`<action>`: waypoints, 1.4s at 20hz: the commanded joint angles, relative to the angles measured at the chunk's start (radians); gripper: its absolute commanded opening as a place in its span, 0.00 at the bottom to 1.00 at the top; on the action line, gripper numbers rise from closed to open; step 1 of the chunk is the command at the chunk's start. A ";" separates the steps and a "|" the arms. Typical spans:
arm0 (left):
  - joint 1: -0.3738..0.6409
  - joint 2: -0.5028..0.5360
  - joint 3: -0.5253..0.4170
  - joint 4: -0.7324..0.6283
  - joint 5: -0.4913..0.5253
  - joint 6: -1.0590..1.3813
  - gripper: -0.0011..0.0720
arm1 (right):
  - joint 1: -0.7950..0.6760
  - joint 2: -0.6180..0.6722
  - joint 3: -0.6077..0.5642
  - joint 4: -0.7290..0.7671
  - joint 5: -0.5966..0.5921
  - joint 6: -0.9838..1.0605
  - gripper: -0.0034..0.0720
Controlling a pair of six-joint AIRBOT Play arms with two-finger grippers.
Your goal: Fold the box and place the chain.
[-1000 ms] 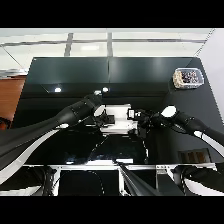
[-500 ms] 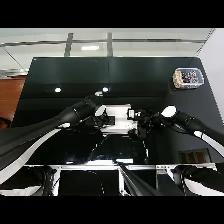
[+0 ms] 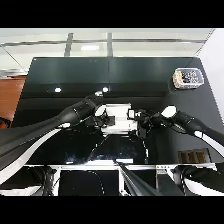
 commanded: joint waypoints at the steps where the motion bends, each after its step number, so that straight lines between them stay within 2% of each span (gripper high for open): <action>1: 0.001 -0.001 0.001 0.004 -0.004 0.002 0.05 | 0.000 0.056 0.003 -0.093 0.033 0.054 1.00; 3: 0.003 -0.001 0.001 0.004 -0.006 0.004 0.05 | -0.002 0.103 0.003 -0.169 0.049 0.062 1.00; 12: 0.003 -0.001 0.000 0.004 -0.023 0.028 0.05 | 0.000 0.128 0.002 -0.157 -0.001 -0.014 1.00; 13: 0.003 -0.001 0.000 0.004 -0.022 0.028 0.05 | 0.000 0.128 0.002 -0.157 0.001 -0.014 0.88; 14: 0.003 -0.001 0.000 0.005 -0.021 0.028 0.05 | 0.000 0.127 0.002 -0.152 0.004 -0.013 0.71; 17: 0.003 -0.001 0.000 0.005 -0.019 0.027 0.05 | 0.000 0.114 0.001 -0.079 0.005 -0.010 0.64; 18: 0.003 -0.001 0.000 0.005 -0.019 0.027 0.05 | 0.000 0.105 0.001 -0.053 0.004 -0.006 0.38; 19: 0.003 -0.001 0.000 0.005 -0.019 0.027 0.05 | 0.000 0.095 0.001 -0.014 0.005 -0.005 0.26; 21: 0.003 -0.001 0.000 0.004 -0.019 0.028 0.05 | 0.000 0.081 0.001 0.050 0.026 -0.005 0.26; 28: 0.003 -0.001 0.000 0.004 -0.016 0.027 0.05 | 0.000 0.021 0.000 0.106 0.047 0.028 0.26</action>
